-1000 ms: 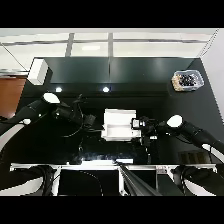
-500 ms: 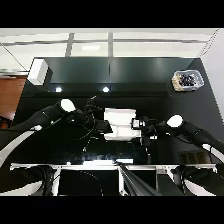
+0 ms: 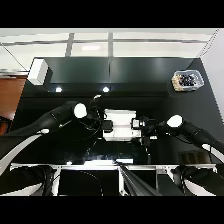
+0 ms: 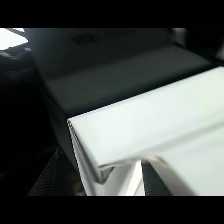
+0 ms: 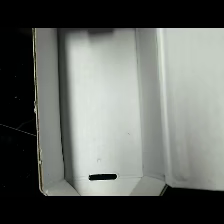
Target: Fold the box and place the chain.
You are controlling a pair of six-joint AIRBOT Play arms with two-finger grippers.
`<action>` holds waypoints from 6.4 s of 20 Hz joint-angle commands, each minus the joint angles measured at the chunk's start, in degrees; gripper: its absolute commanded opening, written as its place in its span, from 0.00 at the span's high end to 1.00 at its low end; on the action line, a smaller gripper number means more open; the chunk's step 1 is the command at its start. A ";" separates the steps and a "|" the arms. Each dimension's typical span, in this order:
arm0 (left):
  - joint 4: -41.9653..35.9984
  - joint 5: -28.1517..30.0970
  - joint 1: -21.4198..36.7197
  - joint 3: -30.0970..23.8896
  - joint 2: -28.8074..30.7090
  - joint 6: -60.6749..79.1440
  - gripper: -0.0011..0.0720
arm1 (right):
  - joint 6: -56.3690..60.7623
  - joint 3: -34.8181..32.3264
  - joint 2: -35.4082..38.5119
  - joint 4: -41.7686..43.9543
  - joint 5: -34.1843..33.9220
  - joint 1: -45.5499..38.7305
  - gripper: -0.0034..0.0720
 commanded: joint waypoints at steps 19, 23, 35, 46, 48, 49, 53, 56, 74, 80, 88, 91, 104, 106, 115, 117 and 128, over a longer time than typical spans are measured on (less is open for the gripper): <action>22.99 -11.61 -11.23 11.32 -7.50 -34.36 0.53 | 0.02 0.00 -0.04 0.07 -0.07 0.02 0.32; 22.25 -11.78 -11.23 11.93 -7.52 -35.12 0.81 | 0.04 0.00 -0.04 0.09 -0.09 0.02 0.32; 23.26 -11.87 -11.23 13.27 -7.52 -35.21 0.33 | 0.04 0.00 -0.04 0.09 -0.09 0.02 0.32; 23.26 -13.81 -11.28 13.22 -8.41 -35.39 0.55 | 0.63 0.00 -0.04 0.20 -0.81 0.02 0.32; 23.21 -12.94 -11.32 13.22 -8.44 -35.39 0.77 | 0.63 0.00 -0.04 0.17 -0.81 0.02 0.32; 23.17 -12.41 -11.43 13.22 -8.44 -35.39 0.81 | 0.63 0.00 -0.04 0.17 -0.79 0.02 0.32; 23.19 -11.39 -11.72 13.22 -8.44 -35.36 0.95 | 0.61 0.00 -0.04 0.17 -0.74 0.02 0.32; 23.19 -11.50 -11.72 13.22 -8.44 -35.36 0.95 | 1.46 0.00 -0.02 0.13 -0.74 0.00 0.23; 23.91 -12.98 -11.65 13.25 -7.98 -33.97 0.95 | 15.78 -0.02 14.32 -18.60 7.15 -3.72 0.13; 23.85 -13.14 -11.65 13.25 -7.98 -33.83 0.95 | 4.85 0.00 9.40 -7.37 5.49 -3.72 0.32; 23.61 -12.96 -11.65 13.25 -7.98 -33.86 0.95 | 6.40 0.00 8.15 -0.81 6.67 0.50 0.94; 23.39 -12.98 -11.65 13.22 -7.98 -33.86 0.95 | 6.67 -0.02 5.99 1.88 3.82 3.43 0.94; 23.30 -13.44 -11.63 13.22 -7.98 -33.83 0.95 | 12.85 2.91 11.32 -1.33 8.24 -1.55 0.94; 23.26 -14.03 -11.58 13.22 -7.98 -33.86 0.95 | 16.59 3.93 15.65 -4.26 13.00 -6.56 0.94; 23.21 -14.45 -11.61 13.22 -7.98 -33.86 0.95 | 22.03 -3.93 16.83 -12.70 8.76 -13.60 0.10; 23.23 -14.43 -11.61 13.22 -7.98 -33.86 0.95 | 17.84 -4.70 14.25 -12.68 8.87 -9.07 0.10; 23.21 -14.40 -11.61 13.22 -7.98 -33.86 0.95 | 5.66 -4.39 9.90 -8.76 -1.53 1.29 0.12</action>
